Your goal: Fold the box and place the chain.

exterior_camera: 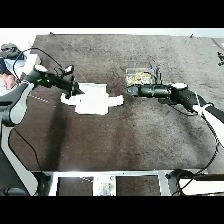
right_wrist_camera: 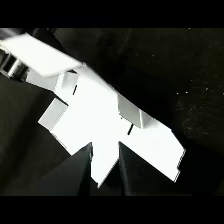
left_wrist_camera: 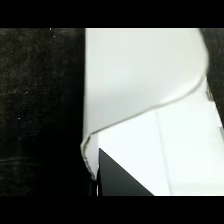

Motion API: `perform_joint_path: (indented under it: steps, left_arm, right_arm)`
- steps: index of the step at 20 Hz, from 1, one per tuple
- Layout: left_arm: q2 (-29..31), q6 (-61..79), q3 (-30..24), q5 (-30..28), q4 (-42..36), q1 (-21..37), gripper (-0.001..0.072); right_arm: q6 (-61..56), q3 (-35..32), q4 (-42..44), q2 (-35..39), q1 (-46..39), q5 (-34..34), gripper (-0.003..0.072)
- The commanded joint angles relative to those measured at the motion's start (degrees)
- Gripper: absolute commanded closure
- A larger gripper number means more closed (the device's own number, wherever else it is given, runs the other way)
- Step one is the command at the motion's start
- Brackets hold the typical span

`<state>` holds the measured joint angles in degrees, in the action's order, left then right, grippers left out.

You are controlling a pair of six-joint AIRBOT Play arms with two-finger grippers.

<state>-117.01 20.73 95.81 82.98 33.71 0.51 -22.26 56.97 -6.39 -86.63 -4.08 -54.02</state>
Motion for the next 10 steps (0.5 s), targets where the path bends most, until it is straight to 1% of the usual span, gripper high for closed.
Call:
perform_joint_path:
  steps: [1,3,5,7,10]
  left_arm:
    - [0.0,6.1,-2.5,-1.2,-1.4,0.6,0.0701]
    - [0.0,7.0,-3.2,-0.4,-4.6,1.8,0.0702]
    - [0.0,7.8,-3.2,-1.5,-4.1,2.6,0.0702]
    - [0.0,7.8,-3.5,-1.4,-3.9,2.6,0.0701]
    - [0.0,8.4,-4.9,-3.1,-4.2,2.6,0.0702]
  right_arm:
    - [0.0,0.0,0.2,0.0,0.8,0.2,0.0466]
    - [0.0,0.0,0.2,-0.1,1.3,0.9,0.0466]
    - [0.1,0.0,0.0,-0.1,2.0,2.1,0.0466]
    - [0.2,0.0,0.0,-0.1,2.8,2.7,0.0465]
    - [0.2,0.0,-0.9,-0.7,3.2,2.9,0.0466]
